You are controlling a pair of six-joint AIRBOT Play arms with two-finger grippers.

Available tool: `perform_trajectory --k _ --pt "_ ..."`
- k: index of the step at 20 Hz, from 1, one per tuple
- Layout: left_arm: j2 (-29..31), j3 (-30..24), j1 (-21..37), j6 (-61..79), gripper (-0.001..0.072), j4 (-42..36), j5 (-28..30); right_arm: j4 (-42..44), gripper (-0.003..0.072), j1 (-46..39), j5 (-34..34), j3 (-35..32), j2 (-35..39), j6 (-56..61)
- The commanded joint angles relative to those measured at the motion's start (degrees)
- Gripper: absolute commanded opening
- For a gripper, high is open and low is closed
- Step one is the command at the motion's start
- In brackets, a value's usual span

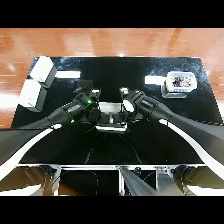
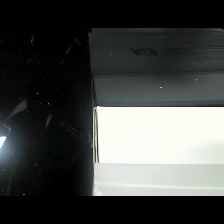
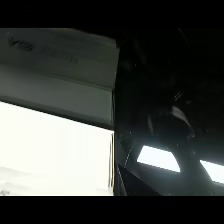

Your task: Fold the box and place the chain.

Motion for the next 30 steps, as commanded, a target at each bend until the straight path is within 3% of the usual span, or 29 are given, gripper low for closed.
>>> perform_trajectory --k 1,12,13,14,24,25,26,27,30 --pt "0.0 -0.02 0.0 0.02 0.0025 0.02 0.09 -0.26 0.0225 -0.07 0.0 0.02 -1.4 0.04" --pt "0.0 -0.02 0.0 0.02 0.0025 0.04 0.07 0.13 0.0224 0.07 -0.07 0.02 -2.78 0.02" --pt "0.0 -0.02 0.0 0.04 0.0025 0.04 0.09 0.13 0.021 0.07 -0.07 0.02 -2.78 0.0" --pt "0.0 -0.02 0.0 0.02 0.0025 0.04 0.09 0.2 0.0042 0.07 -0.07 0.04 -2.78 -0.59" --pt "0.0 -0.02 0.0 0.04 0.0025 0.02 0.11 1.57 0.0036 0.04 -0.09 0.07 -2.78 -1.31" --pt "0.0 -0.02 0.0 0.04 0.0026 0.02 0.13 1.55 0.0048 0.04 -0.04 0.07 -2.78 -1.31" --pt "0.0 -0.02 0.0 0.02 0.0025 0.02 0.13 1.57 0.034 0.04 -0.02 0.07 -2.78 -1.29" --pt "0.0 -0.02 0.0 0.04 0.0025 0.02 0.13 1.53 0.0418 0.07 0.42 0.07 -2.78 -1.31" --pt "0.0 -0.02 0.0 0.04 0.0025 0.02 0.22 1.42 0.0419 0.07 1.97 0.07 -2.45 -2.05"
